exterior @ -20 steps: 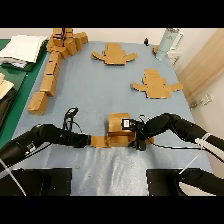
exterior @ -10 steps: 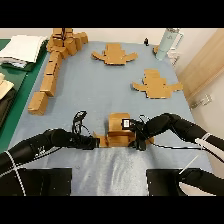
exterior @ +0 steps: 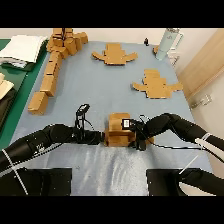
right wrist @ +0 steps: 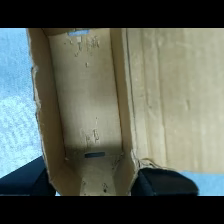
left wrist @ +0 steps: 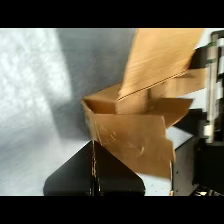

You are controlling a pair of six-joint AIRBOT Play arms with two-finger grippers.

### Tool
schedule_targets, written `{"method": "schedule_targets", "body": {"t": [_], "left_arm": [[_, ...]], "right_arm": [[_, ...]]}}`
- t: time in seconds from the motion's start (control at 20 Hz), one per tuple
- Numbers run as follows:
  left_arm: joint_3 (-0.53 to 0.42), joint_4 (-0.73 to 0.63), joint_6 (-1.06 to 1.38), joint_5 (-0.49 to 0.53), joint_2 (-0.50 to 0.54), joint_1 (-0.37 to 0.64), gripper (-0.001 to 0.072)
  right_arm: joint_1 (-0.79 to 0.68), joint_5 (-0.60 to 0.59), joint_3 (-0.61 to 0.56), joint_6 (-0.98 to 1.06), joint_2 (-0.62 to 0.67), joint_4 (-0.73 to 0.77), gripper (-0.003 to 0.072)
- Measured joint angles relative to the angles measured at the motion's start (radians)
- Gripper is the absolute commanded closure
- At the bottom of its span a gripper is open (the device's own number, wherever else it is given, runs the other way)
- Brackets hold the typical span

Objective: Fold the box.

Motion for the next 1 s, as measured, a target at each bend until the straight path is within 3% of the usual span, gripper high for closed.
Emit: {"method": "schedule_targets", "body": {"t": [0.05,0.1,0.65,1.0], "left_arm": [[0.005,0.0,0.0,-0.001,0.0,0.0,0.035],[0.008,0.0,0.0,-0.001,0.0,0.0,0.026],[0.018,-0.035,0.001,0.0,0.0,-0.002,0.0257],[0.018,-0.057,0.005,0.069,0.0,-0.003,0.0257]], "right_arm": [[0.0,0.0,0.0,0.0,0.0,0.0,0.0102],[0.0,0.0,0.0,0.0,0.0,0.0,0.0102],[0.0,0.0,0.0,0.0,0.0,0.0,0.0102],[0.0,0.0,0.0,0.0,0.0,0.0,0.0102]]}}
